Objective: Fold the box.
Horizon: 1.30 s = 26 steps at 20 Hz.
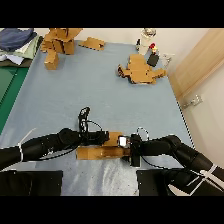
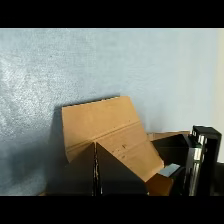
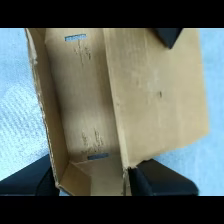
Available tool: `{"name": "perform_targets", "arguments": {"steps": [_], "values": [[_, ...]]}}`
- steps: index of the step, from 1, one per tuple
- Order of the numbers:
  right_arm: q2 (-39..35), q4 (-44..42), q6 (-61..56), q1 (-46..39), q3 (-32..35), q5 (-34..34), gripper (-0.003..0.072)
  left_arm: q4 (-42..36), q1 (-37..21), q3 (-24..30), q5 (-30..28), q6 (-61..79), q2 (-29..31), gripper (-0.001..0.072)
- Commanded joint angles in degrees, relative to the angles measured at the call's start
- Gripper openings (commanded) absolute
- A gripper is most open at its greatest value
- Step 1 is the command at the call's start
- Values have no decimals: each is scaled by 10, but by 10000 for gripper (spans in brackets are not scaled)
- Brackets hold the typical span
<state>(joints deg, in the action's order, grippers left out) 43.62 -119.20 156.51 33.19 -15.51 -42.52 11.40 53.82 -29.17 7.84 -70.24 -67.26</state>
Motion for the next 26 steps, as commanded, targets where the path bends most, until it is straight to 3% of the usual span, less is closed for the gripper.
{"name": "perform_targets", "arguments": {"steps": [1,4,8,13,16,19,20,21,22,26], "values": [[0,0,0,0,0,0,496,5,-10,-1,12,4,-6,11],[0,0,0,0,0,0,496,6,-32,-1,53,57,14,11],[0,1,0,0,0,0,496,24,-52,0,139,184,118,11],[0,1,0,0,0,0,496,254,-53,0,242,179,245,11],[0,1,0,0,0,0,496,427,-51,0,332,80,275,10],[0,1,0,0,0,0,496,514,-20,1,402,94,283,14],[0,1,0,0,0,0,496,519,-7,4,400,106,281,71],[0,1,0,0,0,0,496,519,5,12,382,120,276,554],[0,1,0,0,0,0,496,519,12,20,357,129,269,691],[0,2,0,0,0,0,496,518,16,28,297,204,216,690]]}}
